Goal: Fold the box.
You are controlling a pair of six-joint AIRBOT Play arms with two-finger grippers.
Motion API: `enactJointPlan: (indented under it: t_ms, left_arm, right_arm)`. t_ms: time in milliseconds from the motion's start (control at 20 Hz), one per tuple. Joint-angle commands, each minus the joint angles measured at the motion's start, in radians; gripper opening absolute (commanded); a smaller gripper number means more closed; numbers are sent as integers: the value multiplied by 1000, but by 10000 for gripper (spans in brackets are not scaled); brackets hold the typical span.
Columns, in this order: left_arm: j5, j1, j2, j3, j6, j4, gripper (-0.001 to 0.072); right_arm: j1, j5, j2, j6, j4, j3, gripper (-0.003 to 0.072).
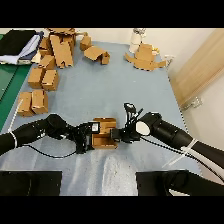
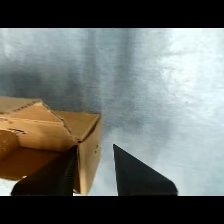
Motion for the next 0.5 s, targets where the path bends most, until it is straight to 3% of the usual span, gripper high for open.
enactJointPlan:
  t_ms: [0,200,450]
  left_arm:
    - [0,0,0,0,0,0,446]
    - [0,0,0,0,0,0,446]
    - [0,0,0,0,0,0,446]
  right_arm:
    - [51,85,-52,55,-85,58,336]
    - [130,109,-132,136,-155,143,336]
    - [143,245,-249,174,-167,215,337]
